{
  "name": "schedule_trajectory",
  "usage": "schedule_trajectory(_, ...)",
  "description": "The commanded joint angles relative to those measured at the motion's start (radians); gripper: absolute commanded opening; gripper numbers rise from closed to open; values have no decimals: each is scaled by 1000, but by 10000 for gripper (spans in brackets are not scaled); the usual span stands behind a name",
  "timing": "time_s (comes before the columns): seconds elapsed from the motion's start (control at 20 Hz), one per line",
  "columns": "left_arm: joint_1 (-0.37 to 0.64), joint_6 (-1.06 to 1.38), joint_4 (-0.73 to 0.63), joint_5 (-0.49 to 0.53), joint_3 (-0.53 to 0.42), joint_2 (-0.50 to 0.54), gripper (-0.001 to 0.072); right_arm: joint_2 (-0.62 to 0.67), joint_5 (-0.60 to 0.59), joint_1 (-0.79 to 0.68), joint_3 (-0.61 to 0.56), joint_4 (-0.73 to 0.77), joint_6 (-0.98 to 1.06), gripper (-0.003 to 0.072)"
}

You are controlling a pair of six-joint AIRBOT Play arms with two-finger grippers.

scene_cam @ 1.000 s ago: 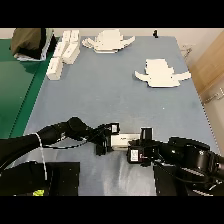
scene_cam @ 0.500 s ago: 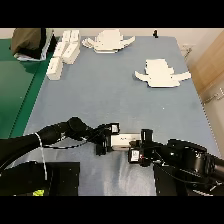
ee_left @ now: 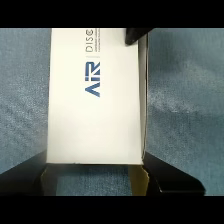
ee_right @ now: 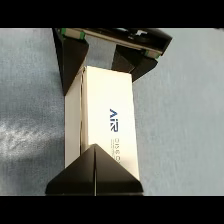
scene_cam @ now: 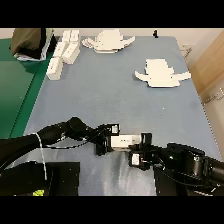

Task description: Fold the box.

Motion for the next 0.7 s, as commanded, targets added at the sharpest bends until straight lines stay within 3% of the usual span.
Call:
schedule_trajectory(0.0,2,-1,-2,0,1,0,512,-18,19,3,-9,11,5,0)
schedule_trajectory(0.35,2,-1,-2,0,1,0,512,-57,11,4,3,-3,8,1)
schedule_trajectory(0.65,2,-1,-2,0,1,0,512,80,95,-2,52,-93,9,1)
